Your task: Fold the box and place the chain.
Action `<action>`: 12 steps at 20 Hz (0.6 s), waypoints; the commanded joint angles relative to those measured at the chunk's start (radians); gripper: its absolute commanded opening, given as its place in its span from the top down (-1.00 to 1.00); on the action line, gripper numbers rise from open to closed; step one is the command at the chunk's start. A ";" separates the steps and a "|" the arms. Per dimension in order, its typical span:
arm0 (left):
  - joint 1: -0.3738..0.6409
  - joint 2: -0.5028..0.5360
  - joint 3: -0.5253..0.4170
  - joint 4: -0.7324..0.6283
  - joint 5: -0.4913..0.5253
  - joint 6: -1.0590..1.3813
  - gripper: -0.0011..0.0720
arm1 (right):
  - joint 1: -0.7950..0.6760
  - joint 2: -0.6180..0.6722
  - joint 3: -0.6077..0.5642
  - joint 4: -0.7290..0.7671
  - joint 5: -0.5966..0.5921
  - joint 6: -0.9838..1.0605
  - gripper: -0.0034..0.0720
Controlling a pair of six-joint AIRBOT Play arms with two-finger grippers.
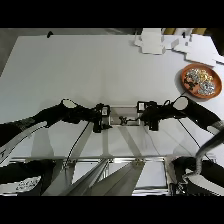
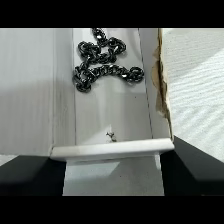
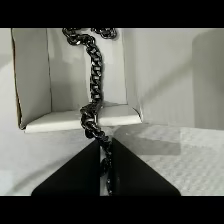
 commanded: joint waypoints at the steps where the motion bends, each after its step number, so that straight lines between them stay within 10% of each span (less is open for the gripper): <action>1: 0.000 0.000 0.001 0.000 0.000 0.000 0.56 | 0.001 -0.008 -0.001 0.002 -0.006 0.111 0.80; 12: 0.000 0.000 0.001 0.000 0.000 0.000 0.56 | 0.002 0.439 0.044 -0.303 0.216 0.690 0.86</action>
